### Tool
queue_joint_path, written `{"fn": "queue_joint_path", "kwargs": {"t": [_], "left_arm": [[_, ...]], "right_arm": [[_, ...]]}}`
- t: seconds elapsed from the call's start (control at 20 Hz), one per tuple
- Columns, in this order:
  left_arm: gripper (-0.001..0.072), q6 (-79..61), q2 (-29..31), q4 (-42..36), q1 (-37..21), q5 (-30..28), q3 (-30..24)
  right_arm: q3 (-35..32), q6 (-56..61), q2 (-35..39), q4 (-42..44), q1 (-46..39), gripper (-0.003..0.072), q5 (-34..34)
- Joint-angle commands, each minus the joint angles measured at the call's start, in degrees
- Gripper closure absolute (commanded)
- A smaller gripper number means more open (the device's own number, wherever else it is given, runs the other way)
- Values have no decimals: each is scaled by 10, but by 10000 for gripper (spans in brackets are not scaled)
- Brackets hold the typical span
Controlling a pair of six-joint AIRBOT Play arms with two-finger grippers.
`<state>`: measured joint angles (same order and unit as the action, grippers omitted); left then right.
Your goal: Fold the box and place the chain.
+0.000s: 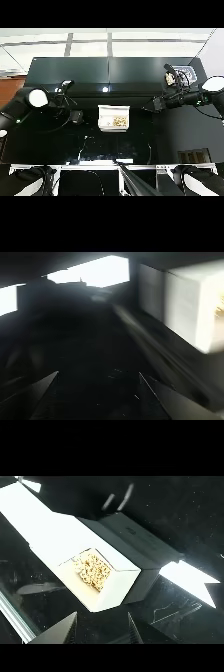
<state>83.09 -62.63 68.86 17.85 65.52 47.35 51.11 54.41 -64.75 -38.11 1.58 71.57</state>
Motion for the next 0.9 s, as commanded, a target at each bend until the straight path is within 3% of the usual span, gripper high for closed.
{"fn": "queue_joint_path", "kwargs": {"t": [0.0, 0.05, 0.2, 0.35, 0.6, 0.85], "left_arm": [[115, -587, 5, -258, -86, -16, -56], [-9, -703, 1, -265, -80, -38, -68], [-9, -852, -41, -266, -57, -98, -80], [-9, -950, -103, -290, -53, -97, -80], [-7, -994, -150, -332, -43, -99, -80], [-6, -994, -153, -338, 0, -163, -80]], "right_arm": [[0, 0, 0, -1, 0, 313, -2], [0, 0, 0, -1, 0, 313, -5], [0, 0, 0, -1, 0, 313, -18], [0, 0, 0, 0, 0, 313, -28], [0, 0, 0, 1, 0, 313, -28], [0, 0, 0, 1, 1, 313, -39]]}}
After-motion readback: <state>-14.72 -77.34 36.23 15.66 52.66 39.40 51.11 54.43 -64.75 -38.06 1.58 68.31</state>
